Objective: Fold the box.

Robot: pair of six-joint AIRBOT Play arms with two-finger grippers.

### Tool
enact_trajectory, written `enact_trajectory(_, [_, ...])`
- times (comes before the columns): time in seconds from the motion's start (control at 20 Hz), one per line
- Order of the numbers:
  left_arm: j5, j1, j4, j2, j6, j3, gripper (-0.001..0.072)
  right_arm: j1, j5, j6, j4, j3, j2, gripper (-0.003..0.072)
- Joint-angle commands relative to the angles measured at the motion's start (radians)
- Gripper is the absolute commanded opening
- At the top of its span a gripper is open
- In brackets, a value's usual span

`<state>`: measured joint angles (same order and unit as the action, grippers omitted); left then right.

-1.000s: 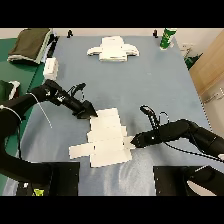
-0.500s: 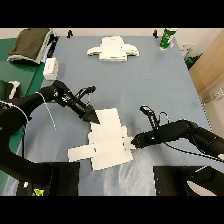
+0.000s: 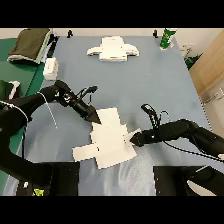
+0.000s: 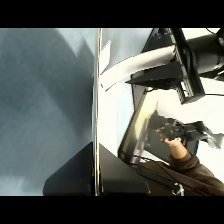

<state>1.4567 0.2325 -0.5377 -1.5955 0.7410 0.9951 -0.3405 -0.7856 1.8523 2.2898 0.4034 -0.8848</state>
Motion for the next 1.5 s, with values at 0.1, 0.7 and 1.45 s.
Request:
enact_trajectory(0.1, [-0.274,0.153,-0.024,0.151,-0.188,0.000,0.0009,0.115,0.063,-0.299,-0.407,0.050,0.001,0.0238])
enact_trajectory(0.7, [-0.860,0.524,-0.299,0.547,-0.414,-0.204,0.0010,0.329,0.000,-0.607,-0.726,0.232,0.001,0.0457])
enact_trajectory(1.45, [-0.730,0.452,-0.515,0.452,-0.411,-0.176,0.0013,0.328,-0.164,-0.565,-0.504,0.277,0.003,0.0702])
